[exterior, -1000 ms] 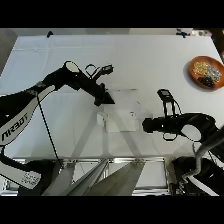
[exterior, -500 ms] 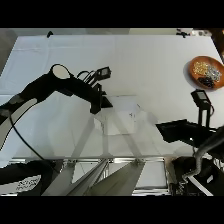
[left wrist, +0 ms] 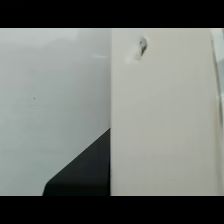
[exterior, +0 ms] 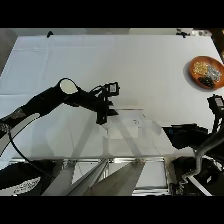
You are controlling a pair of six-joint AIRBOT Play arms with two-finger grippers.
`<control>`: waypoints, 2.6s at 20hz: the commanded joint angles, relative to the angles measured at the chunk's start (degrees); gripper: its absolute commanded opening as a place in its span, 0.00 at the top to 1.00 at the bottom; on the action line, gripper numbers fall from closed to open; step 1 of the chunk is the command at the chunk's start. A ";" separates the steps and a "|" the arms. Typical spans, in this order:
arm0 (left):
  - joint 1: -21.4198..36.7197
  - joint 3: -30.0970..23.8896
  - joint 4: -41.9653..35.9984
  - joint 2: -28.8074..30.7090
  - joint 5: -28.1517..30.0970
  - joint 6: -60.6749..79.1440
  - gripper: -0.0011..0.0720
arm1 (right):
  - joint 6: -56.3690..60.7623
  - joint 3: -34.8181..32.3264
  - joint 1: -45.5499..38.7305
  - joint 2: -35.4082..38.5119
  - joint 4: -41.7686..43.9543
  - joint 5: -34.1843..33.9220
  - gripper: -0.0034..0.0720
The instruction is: Fold the box and place the chain.
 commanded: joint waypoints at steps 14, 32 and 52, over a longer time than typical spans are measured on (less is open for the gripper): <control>-0.87 -0.42 0.28 -9.49 10.49 11.96 0.98 | 0.09 0.02 -0.02 0.28 -4.37 0.20 0.36; -1.18 -0.42 0.37 -8.52 9.62 18.38 0.98 | 0.07 0.00 -0.02 0.28 -5.44 0.17 0.36; -5.35 -0.42 0.31 -6.40 19.74 19.43 0.98 | 0.09 0.00 -0.02 -0.85 -6.08 -0.07 0.36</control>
